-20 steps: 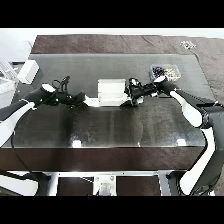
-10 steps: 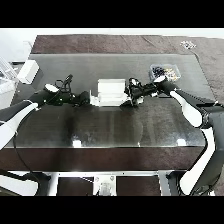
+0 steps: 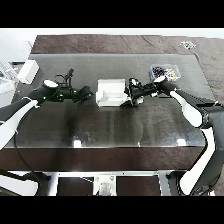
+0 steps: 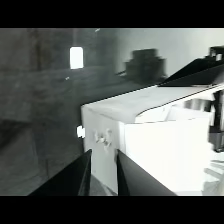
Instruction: Fold the box and place the chain.
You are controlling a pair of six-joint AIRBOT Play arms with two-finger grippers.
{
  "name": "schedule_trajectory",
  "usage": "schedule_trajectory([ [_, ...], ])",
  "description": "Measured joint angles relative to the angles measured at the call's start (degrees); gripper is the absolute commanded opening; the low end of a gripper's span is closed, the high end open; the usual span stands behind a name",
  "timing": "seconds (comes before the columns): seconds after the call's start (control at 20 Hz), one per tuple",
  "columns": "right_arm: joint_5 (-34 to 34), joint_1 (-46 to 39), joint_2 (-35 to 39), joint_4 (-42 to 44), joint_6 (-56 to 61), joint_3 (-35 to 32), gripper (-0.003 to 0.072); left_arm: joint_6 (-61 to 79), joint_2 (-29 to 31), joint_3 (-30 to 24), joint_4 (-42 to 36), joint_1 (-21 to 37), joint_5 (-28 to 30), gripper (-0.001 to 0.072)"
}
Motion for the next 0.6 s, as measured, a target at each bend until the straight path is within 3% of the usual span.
schedule_trajectory([
  [0.6,0.02,0.00,0.00,0.00,0.00,0.00,0.0583,-1.42,-0.02,1.09,-1.70,-2.01,-0.70,0.0198],
])
